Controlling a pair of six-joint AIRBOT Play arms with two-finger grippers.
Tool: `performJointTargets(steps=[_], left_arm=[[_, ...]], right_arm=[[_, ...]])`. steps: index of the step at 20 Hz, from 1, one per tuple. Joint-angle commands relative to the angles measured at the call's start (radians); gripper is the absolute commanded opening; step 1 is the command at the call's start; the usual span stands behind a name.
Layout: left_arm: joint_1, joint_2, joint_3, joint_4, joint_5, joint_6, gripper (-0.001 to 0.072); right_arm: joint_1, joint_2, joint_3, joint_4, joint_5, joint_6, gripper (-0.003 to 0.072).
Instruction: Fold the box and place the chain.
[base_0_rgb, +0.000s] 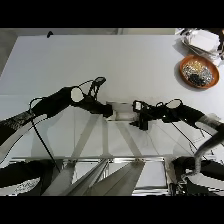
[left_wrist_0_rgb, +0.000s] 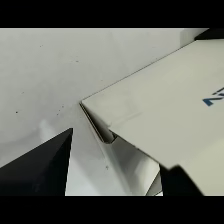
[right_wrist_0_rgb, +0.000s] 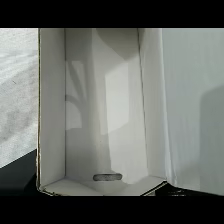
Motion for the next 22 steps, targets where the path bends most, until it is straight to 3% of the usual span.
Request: performJointTargets(steps=[1,7,15,22], left_arm=[[-0.01,-0.004,0.01,0.05,0.003,-0.086,0.0573],[-0.068,-0.008,0.096,0.274,-0.069,-0.276,0.0571],[-0.144,-0.151,0.266,0.34,-0.298,-0.465,0.0569],[-0.159,-0.198,0.288,0.35,-0.32,-0.562,0.0552]], right_arm=[[0.0,0.001,0.0,0.0,0.0,0.0,0.0403],[0.0,0.001,0.0,0.0,0.0,0.0,0.0403],[0.0,0.001,0.0,0.0,0.0,0.0,0.0403],[0.0,0.001,0.0,0.0,0.0,0.0,0.0403]])
